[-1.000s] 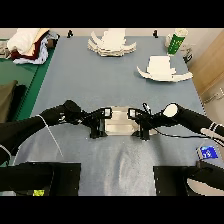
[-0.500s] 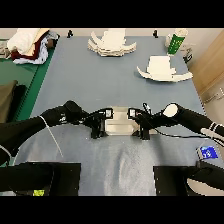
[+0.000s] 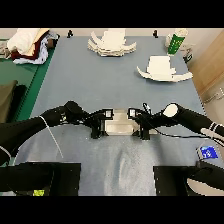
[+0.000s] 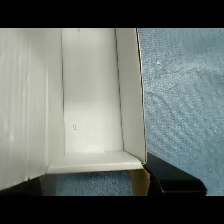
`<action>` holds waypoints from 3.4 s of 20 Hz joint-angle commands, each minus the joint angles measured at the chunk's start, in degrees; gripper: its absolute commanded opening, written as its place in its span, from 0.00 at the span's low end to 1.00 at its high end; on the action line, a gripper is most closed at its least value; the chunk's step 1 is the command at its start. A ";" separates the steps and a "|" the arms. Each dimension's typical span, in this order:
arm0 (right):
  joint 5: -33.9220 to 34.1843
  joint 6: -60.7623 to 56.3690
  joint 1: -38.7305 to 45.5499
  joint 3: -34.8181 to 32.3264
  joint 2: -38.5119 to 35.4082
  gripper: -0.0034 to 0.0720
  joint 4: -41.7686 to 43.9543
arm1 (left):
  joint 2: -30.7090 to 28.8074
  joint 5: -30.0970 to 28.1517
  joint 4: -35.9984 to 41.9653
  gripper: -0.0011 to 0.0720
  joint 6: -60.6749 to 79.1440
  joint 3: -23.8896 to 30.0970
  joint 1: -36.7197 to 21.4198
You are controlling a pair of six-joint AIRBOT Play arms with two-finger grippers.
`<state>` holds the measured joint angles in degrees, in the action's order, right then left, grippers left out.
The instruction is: Fold the box.
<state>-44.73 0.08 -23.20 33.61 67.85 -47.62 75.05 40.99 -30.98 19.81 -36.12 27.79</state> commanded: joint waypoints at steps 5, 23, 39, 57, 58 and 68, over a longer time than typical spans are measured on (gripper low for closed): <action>0.00 -0.02 -0.02 0.02 0.00 0.74 0.04 | 0.00 -0.04 -0.26 0.84 0.07 0.04 0.02; -0.02 -0.09 -0.02 0.00 0.00 0.74 0.11 | 0.00 -0.04 -0.26 0.84 0.09 0.04 0.04; -10.84 -35.63 -0.02 1.20 -12.11 0.94 -20.55 | 0.00 -0.04 -0.26 0.84 0.09 0.04 0.04; 6.34 -70.29 3.93 11.58 4.28 0.05 20.11 | 0.00 -0.04 -0.26 0.84 0.07 0.04 0.04; 6.25 -69.20 3.67 11.54 5.51 0.05 19.89 | 0.00 -0.04 -0.26 0.84 0.07 0.04 0.04; 6.75 -62.49 0.44 11.54 10.78 0.05 19.43 | 0.00 -0.09 -0.26 0.84 0.09 0.04 0.04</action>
<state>-38.09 -63.83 -22.20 45.08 77.97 -27.70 75.05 40.97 -31.24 19.88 -36.10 27.79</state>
